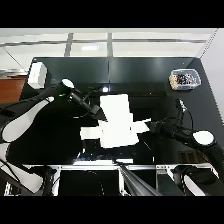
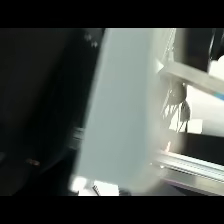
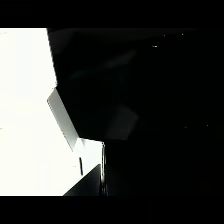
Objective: Fold the box and place the chain.
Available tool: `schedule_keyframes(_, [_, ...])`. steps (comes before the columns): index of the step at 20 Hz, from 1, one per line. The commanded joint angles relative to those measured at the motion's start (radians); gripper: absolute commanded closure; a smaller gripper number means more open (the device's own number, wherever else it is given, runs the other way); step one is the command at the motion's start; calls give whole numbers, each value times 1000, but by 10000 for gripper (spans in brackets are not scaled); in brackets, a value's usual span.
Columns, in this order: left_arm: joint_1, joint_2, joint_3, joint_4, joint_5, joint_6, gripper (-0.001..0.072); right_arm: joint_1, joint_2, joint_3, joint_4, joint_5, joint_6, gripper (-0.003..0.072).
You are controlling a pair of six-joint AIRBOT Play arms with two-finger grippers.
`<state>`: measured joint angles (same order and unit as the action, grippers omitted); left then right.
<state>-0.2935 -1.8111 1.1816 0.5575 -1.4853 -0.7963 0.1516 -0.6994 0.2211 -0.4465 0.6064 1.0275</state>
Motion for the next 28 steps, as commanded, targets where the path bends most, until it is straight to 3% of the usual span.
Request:
schedule_keyframes(1, [-32,-37,37,24,-16,3,442,1,0,0,0,0,1,668])
schedule_keyframes(7, [-51,-43,70,58,19,-23,442,1,0,0,0,0,0,668])
schedule_keyframes(8, [-51,-43,70,66,18,-23,423,1,0,0,0,0,0,668])
schedule_keyframes(10, [-54,-43,74,66,18,-23,279,1,0,0,0,0,0,668])
schedule_keyframes(17, [-55,-46,106,68,-7,-11,290,1,0,0,0,1,0,668])
schedule_keyframes(20, [-55,-47,106,68,-12,10,586,1,0,0,0,0,0,668])
schedule_keyframes(22, [-50,-47,106,68,-35,47,657,0,1,0,0,-2,0,666])
schedule_keyframes(23, [-47,-47,106,68,-44,64,681,-3,1,4,-6,-10,-4,520])
schedule_keyframes(24, [-41,-46,106,67,-44,64,682,-19,1,27,-48,8,-7,68])
schedule_keyframes(25, [-36,-45,106,68,-43,64,683,-47,1,69,-117,68,-8,-21])
schedule_keyframes(28, [-41,-1,92,72,-23,84,686,-129,2,266,-422,294,-23,-20])
